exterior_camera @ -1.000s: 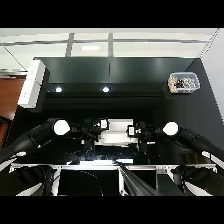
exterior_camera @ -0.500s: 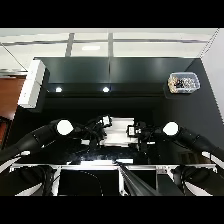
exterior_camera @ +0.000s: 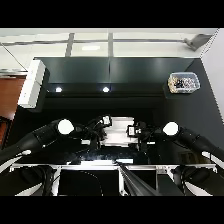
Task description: Fold the box and place the chain.
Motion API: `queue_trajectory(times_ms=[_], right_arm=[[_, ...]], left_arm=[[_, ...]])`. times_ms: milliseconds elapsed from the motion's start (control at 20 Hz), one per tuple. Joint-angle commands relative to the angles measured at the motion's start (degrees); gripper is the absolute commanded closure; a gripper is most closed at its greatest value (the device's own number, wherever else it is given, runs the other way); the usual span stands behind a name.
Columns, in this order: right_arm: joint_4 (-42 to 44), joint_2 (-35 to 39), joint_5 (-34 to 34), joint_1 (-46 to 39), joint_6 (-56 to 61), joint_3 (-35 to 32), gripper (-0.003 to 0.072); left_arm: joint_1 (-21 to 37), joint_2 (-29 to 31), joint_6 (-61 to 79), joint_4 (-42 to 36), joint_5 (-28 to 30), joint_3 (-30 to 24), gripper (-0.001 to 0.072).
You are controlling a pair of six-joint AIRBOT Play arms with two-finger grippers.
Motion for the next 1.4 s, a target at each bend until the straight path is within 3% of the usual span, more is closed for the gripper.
queue_trajectory(times_ms=[0,200,300,450,600,800,1050,1200,1350], right_arm=[[0.0,-0.02,0.0,0.02,0.0,-0.04,0.0251],[0.0,-0.02,0.0,0.02,0.0,-0.04,0.0251],[0.0,-0.02,-0.02,0.02,0.0,-0.04,0.0251],[0.0,-0.02,-0.02,0.02,0.0,-0.04,0.0251],[0.0,-0.02,-0.02,0.02,0.0,-0.04,0.0251],[0.0,-0.02,-0.02,0.02,0.02,-0.04,0.0251],[0.0,-0.02,-0.02,0.02,0.0,-0.04,0.0251],[0.0,-0.02,-0.02,0.02,0.0,-0.04,0.0251],[-0.02,-0.02,0.0,0.02,0.0,-0.04,0.025]], left_arm=[[1.68,2.97,-3.26,7.74,-4.68,1.18,0.0681],[12.33,13.53,-30.01,28.87,-15.41,2.14,0.0681],[20.79,17.66,-47.41,33.81,-17.94,1.68,0.0681],[32.94,17.97,-68.87,27.91,-19.5,-1.55,0.068],[40.7,13.51,-67.14,13.14,-21.51,-7.63,0.068],[39.15,4.44,-53.81,-1.18,-22.25,-11.85,0.0681],[29.29,-4.61,-42.38,-12.48,-15.85,-11.5,0.0681],[26.08,-4.98,-36.09,-16.96,-16.61,-9.18,0.0681],[26.53,-2.78,-36.02,-17.09,-18.88,-6.73,0.0679]])
